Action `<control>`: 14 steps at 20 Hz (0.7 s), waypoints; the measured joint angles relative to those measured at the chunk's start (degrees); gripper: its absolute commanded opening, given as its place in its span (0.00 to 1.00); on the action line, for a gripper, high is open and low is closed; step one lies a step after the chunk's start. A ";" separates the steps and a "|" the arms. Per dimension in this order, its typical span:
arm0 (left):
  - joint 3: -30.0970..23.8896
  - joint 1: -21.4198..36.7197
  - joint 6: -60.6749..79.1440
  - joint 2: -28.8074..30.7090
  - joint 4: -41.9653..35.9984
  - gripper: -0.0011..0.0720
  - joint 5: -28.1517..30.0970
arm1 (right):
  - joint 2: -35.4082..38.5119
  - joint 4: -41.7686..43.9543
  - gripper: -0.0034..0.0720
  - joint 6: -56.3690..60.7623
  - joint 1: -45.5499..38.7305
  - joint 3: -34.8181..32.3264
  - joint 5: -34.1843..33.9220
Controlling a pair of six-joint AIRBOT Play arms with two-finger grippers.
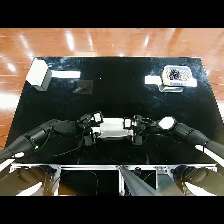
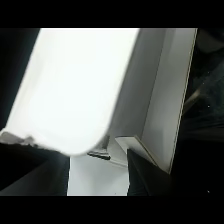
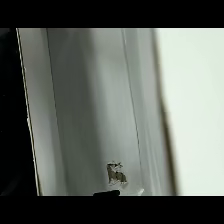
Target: Fold the box and place the chain.
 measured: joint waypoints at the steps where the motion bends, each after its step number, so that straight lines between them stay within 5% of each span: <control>1: 0.00 0.00 0.00 0.00 -0.26 0.66 -0.02 | 0.00 0.00 0.80 0.00 0.00 0.00 -0.02; 14: 0.00 0.07 3.93 0.00 -1.31 0.62 -1.55 | 0.00 0.04 0.80 0.02 0.02 0.00 -0.04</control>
